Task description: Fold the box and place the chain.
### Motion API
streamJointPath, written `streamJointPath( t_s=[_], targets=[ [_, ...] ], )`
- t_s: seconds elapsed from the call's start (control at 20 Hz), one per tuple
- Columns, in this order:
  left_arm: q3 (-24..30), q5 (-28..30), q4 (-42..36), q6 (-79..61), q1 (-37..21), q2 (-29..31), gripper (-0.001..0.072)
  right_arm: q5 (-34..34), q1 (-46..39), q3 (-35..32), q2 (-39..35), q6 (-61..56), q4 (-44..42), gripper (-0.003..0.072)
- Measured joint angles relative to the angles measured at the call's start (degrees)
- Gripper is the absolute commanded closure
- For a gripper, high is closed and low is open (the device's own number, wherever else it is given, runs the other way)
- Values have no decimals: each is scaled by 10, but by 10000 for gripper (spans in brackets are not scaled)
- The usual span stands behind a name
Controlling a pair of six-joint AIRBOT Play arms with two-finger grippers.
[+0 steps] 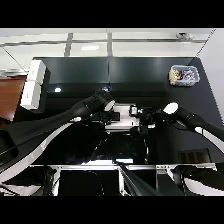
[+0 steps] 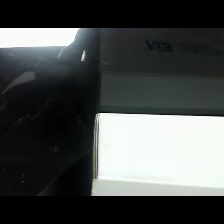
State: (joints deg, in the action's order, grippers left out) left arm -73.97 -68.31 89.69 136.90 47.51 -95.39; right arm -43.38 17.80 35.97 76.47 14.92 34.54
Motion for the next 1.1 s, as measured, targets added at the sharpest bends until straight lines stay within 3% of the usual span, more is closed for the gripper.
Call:
streamJointPath(
  t_s=[0.1, 0.15, 0.2, 0.75, 0.8, 0.85, 0.9, 0.95, 1.1],
  targets=[
    [0, 0, 0, 0, 0, 0, 682, 0, 0, 0, 0, 0, 0, 209],
    [0, 0, 0, 0, 0, 0, 682, 0, 0, 0, 0, 0, 0, 123],
    [0, 0, 0, 0, 0, 0, 682, 0, 0, 0, 0, -2, 0, -32],
    [0, -5, 3, 2, 0, 0, 682, -14, 0, 0, -66, -31, 86, -18],
    [0, -6, 3, 2, 0, 0, 682, -15, 0, 1, -68, -32, 90, 166],
    [0, -7, 3, 2, 0, 0, 681, -16, 0, 0, -70, -32, 94, 264],
    [0, -7, 3, 2, 0, 0, 681, -16, 0, 1, -71, -34, 94, 298],
    [0, -7, 4, 1, 0, 0, 682, -17, 0, 0, -71, -34, 98, 421],
    [0, -7, 4, 0, 0, 0, 681, -18, 0, 0, -72, -34, 98, 446]
  ],
)
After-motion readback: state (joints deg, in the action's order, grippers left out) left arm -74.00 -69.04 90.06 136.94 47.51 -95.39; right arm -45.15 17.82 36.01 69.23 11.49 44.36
